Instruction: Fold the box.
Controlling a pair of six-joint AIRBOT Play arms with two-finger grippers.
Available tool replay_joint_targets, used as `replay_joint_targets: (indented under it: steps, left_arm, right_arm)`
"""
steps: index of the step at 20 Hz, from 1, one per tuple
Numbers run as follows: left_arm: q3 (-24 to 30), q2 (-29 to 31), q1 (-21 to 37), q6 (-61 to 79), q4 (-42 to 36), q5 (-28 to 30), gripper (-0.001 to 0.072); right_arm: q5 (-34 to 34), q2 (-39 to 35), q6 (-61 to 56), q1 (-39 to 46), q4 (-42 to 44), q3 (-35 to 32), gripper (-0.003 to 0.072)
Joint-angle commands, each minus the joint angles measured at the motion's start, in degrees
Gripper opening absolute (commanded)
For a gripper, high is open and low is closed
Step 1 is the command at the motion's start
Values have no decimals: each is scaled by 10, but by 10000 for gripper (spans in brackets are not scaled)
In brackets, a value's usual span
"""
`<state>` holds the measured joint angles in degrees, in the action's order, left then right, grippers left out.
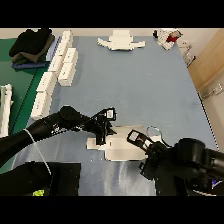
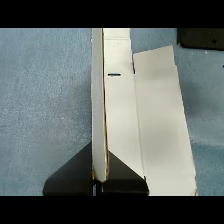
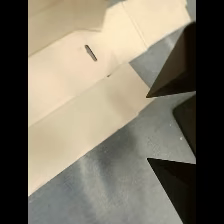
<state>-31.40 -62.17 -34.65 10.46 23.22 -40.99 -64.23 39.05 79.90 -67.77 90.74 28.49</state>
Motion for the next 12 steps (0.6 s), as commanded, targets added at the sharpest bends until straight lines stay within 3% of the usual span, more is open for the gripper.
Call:
replay_joint_targets:
  steps: [1, 5, 12]
  left_arm:
    - [0, 0, 0, 0, 0, 0, 14]
    - [0, 0, 0, 0, 0, 0, 14]
    - [0, 0, 0, 0, 0, 0, 14]
  right_arm:
    - [56, 79, 1, -52, -110, -1, 610]
    - [63, 122, 0, -52, -165, -1, 609]
    - [55, 96, -104, -52, -216, 17, 607]
